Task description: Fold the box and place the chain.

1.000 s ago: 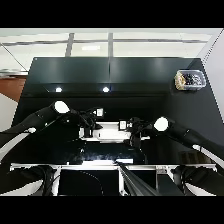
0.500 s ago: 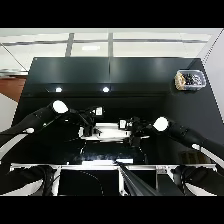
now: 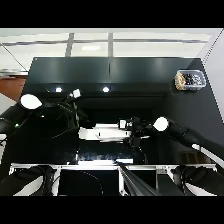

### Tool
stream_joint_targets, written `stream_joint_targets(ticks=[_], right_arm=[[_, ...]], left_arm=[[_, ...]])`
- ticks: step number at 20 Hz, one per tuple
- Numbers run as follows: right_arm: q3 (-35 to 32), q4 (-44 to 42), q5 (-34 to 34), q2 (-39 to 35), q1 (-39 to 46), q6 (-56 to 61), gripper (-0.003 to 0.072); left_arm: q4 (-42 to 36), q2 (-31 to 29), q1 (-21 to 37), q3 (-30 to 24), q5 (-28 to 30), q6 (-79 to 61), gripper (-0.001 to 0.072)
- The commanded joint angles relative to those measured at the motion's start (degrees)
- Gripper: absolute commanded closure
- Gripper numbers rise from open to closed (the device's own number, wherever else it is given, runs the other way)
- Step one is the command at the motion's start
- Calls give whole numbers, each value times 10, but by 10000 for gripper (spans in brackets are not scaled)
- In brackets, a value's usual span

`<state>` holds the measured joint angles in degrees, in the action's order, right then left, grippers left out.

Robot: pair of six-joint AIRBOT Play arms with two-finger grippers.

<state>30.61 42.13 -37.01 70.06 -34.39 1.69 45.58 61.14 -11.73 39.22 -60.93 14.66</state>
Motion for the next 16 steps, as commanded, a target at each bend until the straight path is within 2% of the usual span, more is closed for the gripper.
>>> stream_joint_targets(ticks=[1,3,4,5,8,10,13,16], right_arm=[[0,-1,-2,0,0,0,156],[0,-1,-2,0,0,1,156],[0,-1,-2,0,0,1,156],[0,-1,-2,0,0,3,156],[0,-1,-3,0,0,11,156],[0,-1,-3,0,0,12,156],[0,-1,-3,0,0,16,156],[0,-1,-3,0,0,15,156]], left_arm=[[-5,-13,25,-3,-139,101,681],[-55,-13,5,-29,-178,107,683],[-96,-14,-12,-49,-166,107,683],[-153,-13,-28,-73,-136,106,683],[-359,-13,-79,-140,20,37,682],[-455,-13,-95,-152,109,-21,682],[-520,-10,-107,-151,218,-87,681],[-506,15,-126,-150,281,-94,681]])
